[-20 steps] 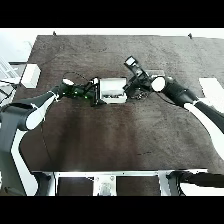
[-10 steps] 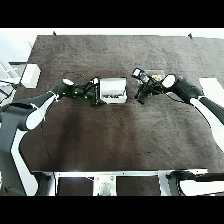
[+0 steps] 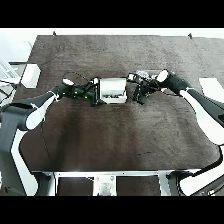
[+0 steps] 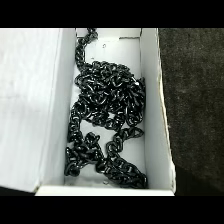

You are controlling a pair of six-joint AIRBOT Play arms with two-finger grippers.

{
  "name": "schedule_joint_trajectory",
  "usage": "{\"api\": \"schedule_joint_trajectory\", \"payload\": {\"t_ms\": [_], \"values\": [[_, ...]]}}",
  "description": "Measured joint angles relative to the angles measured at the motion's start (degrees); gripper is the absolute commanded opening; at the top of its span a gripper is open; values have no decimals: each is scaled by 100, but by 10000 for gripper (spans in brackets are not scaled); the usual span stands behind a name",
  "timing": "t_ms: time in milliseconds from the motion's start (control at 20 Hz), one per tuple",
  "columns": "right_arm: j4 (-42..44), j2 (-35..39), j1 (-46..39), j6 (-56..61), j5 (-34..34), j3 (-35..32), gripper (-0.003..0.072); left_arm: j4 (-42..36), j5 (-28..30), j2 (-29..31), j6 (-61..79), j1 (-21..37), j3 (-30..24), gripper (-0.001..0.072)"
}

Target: Fold the box and place the chain.

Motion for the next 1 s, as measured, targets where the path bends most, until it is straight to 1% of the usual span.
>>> {"api": "schedule_joint_trajectory", "payload": {"t_ms": [300, 350, 400, 500, 650, 700, 800, 1000], "values": [[-317, -284, -155, -114, 262, 306, 356, 0, 0, 0, 0, 0, 0, 289], [-341, -304, -177, -142, 269, 321, 323, 0, 0, 0, 0, 0, 0, 289], [-365, -319, -190, -166, 295, 330, 263, 0, 0, 0, 2, 0, 0, 289], [-374, -348, -208, -203, 280, 348, 174, 0, 0, 0, 2, 0, 0, 289], [-345, -374, -221, -236, 234, 372, 72, 0, 0, 0, 0, 0, 0, 289], [-326, -378, -225, -238, 225, 396, 71, 0, 0, 0, 0, 0, 0, 289], [-245, -376, -236, -179, 260, 529, 22, 2, 0, 0, 0, 0, 0, 289], [-66, -245, -236, 96, 730, 1001, 14, 0, 0, 0, 0, 0, 0, 289]]}}
